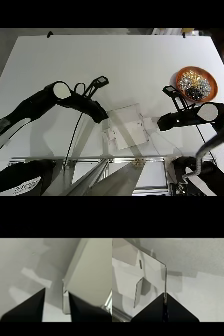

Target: Fold the box and place the chain.

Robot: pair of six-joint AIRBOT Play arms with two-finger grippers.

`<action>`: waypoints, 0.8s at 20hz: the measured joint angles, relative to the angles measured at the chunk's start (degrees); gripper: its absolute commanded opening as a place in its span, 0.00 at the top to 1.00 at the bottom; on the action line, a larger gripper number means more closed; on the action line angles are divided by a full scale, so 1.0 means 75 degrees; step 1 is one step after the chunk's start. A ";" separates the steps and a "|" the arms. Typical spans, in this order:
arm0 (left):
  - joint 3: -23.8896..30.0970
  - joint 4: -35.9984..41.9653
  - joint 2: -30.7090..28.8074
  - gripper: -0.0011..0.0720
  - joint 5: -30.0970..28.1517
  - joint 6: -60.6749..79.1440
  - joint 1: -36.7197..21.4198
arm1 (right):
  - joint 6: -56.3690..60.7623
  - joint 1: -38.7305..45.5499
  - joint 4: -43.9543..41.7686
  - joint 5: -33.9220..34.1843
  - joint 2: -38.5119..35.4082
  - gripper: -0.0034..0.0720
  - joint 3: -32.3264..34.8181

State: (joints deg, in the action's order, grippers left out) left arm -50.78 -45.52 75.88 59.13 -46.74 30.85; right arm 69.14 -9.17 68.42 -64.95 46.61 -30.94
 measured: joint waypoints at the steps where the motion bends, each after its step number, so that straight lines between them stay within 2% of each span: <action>1: -0.0003 0.0221 0.0166 0.21 0.0082 0.0291 0.0000 | 0.0000 -0.0003 -0.0003 0.0003 0.0000 0.93 0.0000; 7: -0.0003 0.0988 0.0618 0.22 0.0291 0.1454 0.0000 | 0.0003 -0.0012 -0.0015 0.0015 0.0000 0.93 0.0000; 12: -0.0003 0.1711 0.0831 0.23 0.0055 0.2279 0.0000 | 0.0105 -0.0012 -0.0020 0.0015 0.0000 0.93 0.0000; 16: 0.0006 0.1874 0.1072 0.24 0.0009 0.2538 0.0000 | 0.0187 -0.0012 -0.0041 0.0012 0.0000 0.93 0.0000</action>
State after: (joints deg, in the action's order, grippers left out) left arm -50.74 -31.46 83.92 59.20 -27.70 30.85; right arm 70.54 -9.26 68.12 -64.86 46.61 -30.94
